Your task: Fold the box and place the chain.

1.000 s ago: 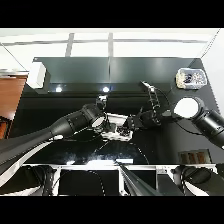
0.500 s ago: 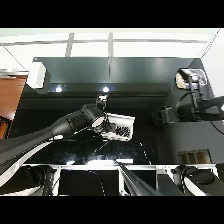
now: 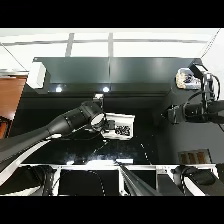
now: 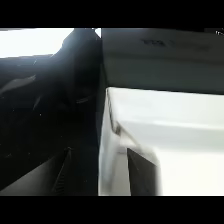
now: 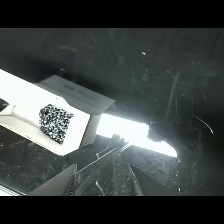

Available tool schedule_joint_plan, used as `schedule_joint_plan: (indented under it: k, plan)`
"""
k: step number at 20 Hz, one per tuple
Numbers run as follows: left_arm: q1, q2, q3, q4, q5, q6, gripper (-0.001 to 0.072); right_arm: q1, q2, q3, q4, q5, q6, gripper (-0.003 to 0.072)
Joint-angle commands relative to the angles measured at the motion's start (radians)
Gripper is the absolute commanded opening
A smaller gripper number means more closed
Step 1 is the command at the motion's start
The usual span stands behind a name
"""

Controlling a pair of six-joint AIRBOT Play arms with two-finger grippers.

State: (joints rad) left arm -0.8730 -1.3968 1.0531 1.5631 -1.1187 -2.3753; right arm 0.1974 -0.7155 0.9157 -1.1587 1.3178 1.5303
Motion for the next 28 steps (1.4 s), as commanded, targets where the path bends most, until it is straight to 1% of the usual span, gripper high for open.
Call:
schedule_joint_plan:
  k: [1,2,3,4,5,7,8,9,10,11,12,13,14,15,16,17,18,19,20,21,23,25,26,28]
  plan:
    - [0.000,0.076,0.021,0.007,-0.046,0.159,0.0422,-0.002,0.003,-0.003,-0.002,-0.006,-0.001,0.0377]
    - [0.000,0.122,0.014,0.024,-0.059,0.225,0.0422,-0.002,0.003,-0.003,-0.002,-0.004,-0.001,0.0377]
    - [0.003,0.169,0.005,0.043,-0.094,0.276,0.0422,-0.002,0.003,-0.003,-0.002,0.000,-0.001,0.0377]
    - [0.009,0.224,-0.005,0.090,-0.156,0.285,0.0422,-0.002,0.003,-0.005,-0.002,0.006,0.003,0.0377]
    - [0.010,0.283,-0.028,0.162,-0.199,0.293,0.0423,-0.002,0.003,-0.005,-0.002,0.012,0.014,0.0377]
    - [0.044,0.397,-0.111,0.282,-0.220,0.304,0.0422,-0.002,0.003,-0.005,-0.001,0.011,0.042,0.0377]
    - [0.106,0.449,-0.170,0.291,-0.220,0.314,0.0422,-0.002,0.003,-0.005,-0.001,0.006,0.050,0.0377]
    - [0.190,0.488,-0.228,0.272,-0.210,0.338,0.0422,-0.002,0.003,-0.005,0.003,0.003,0.060,0.0377]
    - [0.301,0.519,-0.294,0.220,-0.163,0.372,0.0422,-0.002,0.003,-0.005,0.004,0.001,0.072,0.0377]
    - [0.431,0.533,-0.354,0.118,-0.098,0.426,0.0422,-0.002,0.003,-0.005,0.004,-0.001,0.083,0.0378]
    - [0.556,0.533,-0.403,-0.024,-0.030,0.502,0.0422,-0.002,0.003,-0.005,0.009,-0.005,0.089,0.0377]
    - [0.686,0.526,-0.455,-0.233,0.046,0.640,0.0422,-0.002,0.003,-0.005,0.017,-0.010,0.090,0.0377]
    - [0.788,0.519,-0.503,-0.464,0.105,0.814,0.0422,-0.002,0.003,-0.006,0.027,-0.017,0.091,0.0377]
    - [0.869,0.512,-0.548,-0.697,0.141,1.025,0.0422,-0.002,0.002,-0.007,0.037,-0.024,0.093,0.0377]
    - [0.917,0.504,-0.581,-0.890,0.149,1.261,0.0422,-0.002,0.002,-0.007,0.041,-0.029,0.098,0.0377]
    - [0.941,0.492,-0.601,-1.049,0.127,1.536,0.0422,-0.002,0.002,-0.007,0.045,-0.037,0.107,0.0378]
    - [0.941,0.482,-0.600,-1.115,0.076,1.822,0.0423,-0.002,0.002,-0.007,0.051,-0.045,0.113,0.0377]
    - [0.932,0.480,-0.599,-1.127,0.039,2.088,0.0429,-0.002,0.002,-0.007,0.056,-0.050,0.114,0.0377]
    - [0.916,0.480,-0.599,-1.126,0.035,2.291,0.0578,-0.002,0.002,-0.007,0.061,-0.053,0.115,0.0377]
    - [0.897,0.479,-0.599,-1.126,0.050,2.431,0.0708,-0.002,0.002,-0.007,0.063,-0.052,0.116,0.0377]
    - [0.858,0.461,-0.599,-1.122,0.095,2.568,0.0708,-0.002,0.002,-0.007,0.064,-0.046,0.119,0.0377]
    - [0.799,0.413,-0.597,-1.107,0.114,2.651,0.0709,-0.002,0.002,-0.007,0.067,-0.047,0.127,0.0377]
    - [0.758,0.381,-0.589,-1.071,0.114,2.667,0.0709,-0.002,0.002,-0.007,0.066,-0.048,0.127,0.0377]
    - [0.639,0.323,-0.561,-0.920,0.115,2.667,0.0708,-0.002,0.002,-0.007,0.066,-0.057,0.128,0.0377]
